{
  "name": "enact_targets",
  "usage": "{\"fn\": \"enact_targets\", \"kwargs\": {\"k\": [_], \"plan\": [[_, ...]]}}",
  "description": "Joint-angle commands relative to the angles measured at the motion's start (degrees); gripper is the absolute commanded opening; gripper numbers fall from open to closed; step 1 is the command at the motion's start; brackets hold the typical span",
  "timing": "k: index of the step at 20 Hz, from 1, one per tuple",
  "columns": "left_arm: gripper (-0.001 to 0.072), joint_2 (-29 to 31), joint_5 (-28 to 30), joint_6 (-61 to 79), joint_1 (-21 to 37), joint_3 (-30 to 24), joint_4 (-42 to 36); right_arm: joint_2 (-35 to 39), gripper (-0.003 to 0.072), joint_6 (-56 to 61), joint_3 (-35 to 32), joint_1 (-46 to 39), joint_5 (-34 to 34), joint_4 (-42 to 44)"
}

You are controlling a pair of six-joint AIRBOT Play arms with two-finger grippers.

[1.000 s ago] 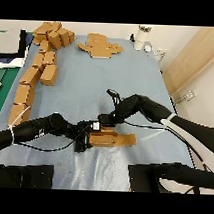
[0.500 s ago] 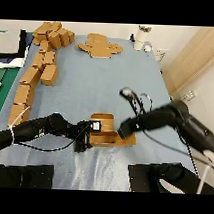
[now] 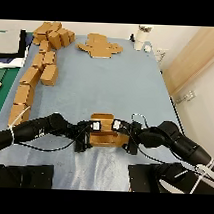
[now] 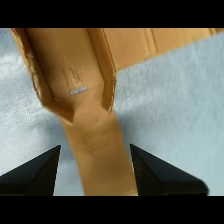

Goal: Fold the box.

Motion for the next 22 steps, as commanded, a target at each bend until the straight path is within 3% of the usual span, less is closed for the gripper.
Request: {"fn": "enact_targets", "kwargs": {"k": [1,2,4,8,10,13,15,16,18,22], "plan": [[0.0471,0.0,0.0,0.0,0.0,0.0,0.0,-2.4,0.0641,-9.0,-0.4,0.2,8.4,2.2],[0.047,0.0,0.0,0.0,0.0,0.0,0.0,-2.3,0.0639,-10.8,0.0,0.2,8.9,3.7],[0.047,0.0,0.0,0.0,0.0,0.0,0.0,-2.3,0.0561,-11.8,0.9,0.2,8.8,6.4],[0.0471,0.0,0.0,0.0,0.0,0.0,0.0,-2.4,0.0561,-13.9,0.9,0.2,7.5,11.6],[0.0471,0.0,0.0,0.0,0.0,0.0,0.0,-2.4,0.0428,-14.1,0.9,0.7,7.0,12.1],[0.047,0.0,0.0,0.0,0.0,0.0,0.0,-2.9,0.0337,-14.3,0.9,1.0,7.1,13.5],[0.047,0.0,0.0,0.0,0.0,0.0,0.0,-3.8,0.0219,-14.3,0.9,1.2,7.3,14.0],[0.0471,0.0,0.0,0.0,0.0,0.0,0.0,-4.2,0.0218,-14.3,0.9,1.6,7.8,14.0],[0.047,0.0,0.0,0.0,0.0,0.0,0.0,-4.9,0.0149,-14.3,0.9,2.6,9.7,14.0],[0.047,0.0,0.0,0.0,0.0,0.0,0.0,-6.6,0.015,-14.4,0.9,4.6,13.4,14.1]]}}
